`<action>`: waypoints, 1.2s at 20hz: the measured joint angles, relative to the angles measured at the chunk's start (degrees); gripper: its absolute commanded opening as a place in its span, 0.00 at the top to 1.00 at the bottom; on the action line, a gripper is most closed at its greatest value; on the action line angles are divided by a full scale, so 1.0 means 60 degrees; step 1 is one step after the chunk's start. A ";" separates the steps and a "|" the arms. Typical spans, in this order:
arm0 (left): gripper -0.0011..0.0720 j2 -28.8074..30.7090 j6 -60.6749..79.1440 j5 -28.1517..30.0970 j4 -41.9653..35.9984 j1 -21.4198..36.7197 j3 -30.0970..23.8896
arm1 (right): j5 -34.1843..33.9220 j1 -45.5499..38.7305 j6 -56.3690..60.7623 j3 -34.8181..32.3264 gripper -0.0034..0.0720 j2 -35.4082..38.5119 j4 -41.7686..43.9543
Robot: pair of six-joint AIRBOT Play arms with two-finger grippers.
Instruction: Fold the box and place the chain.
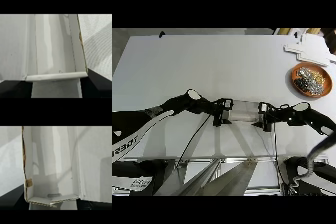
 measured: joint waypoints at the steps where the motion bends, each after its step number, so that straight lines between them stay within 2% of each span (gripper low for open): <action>1: 0.70 0.0000 0.0000 -0.0004 0.0000 -0.0004 0.0000 | 0.0000 0.0000 0.0000 0.0000 0.39 0.0000 0.0000; 11: 0.70 0.0000 0.0000 -0.0011 0.0011 -0.0004 0.0000 | 0.0117 -0.0004 0.0004 0.0000 0.37 0.0000 0.0025; 12: 0.70 0.0000 0.0000 -0.0015 0.0011 -0.0004 0.0000 | 0.0135 -0.0004 0.0004 0.0000 0.30 0.0000 0.0025; 13: 0.70 0.0000 0.0000 -0.0015 0.0011 -0.0004 0.0000 | 0.0157 -0.0004 0.0007 0.0000 0.08 0.0000 0.0018; 14: 0.70 -0.0004 0.0004 -0.0076 0.0022 -0.0015 0.0000 | 0.0149 -0.0004 0.0073 -0.0007 0.03 0.0000 -0.0011; 17: 0.70 -0.0004 0.0004 -0.0080 0.0029 -0.0015 0.0000 | 0.0168 -0.0007 0.0430 0.0004 0.04 0.0237 -0.0310; 21: 0.70 -0.0004 0.0004 -0.0055 0.0022 -0.0018 0.0000 | 0.0259 -0.0007 0.2106 0.0000 0.05 0.1268 -0.2164; 24: 0.70 -0.0004 0.0007 -0.0044 0.0018 -0.0018 0.0000 | 0.0528 -0.0007 0.3486 -0.0004 0.24 0.2306 -0.3901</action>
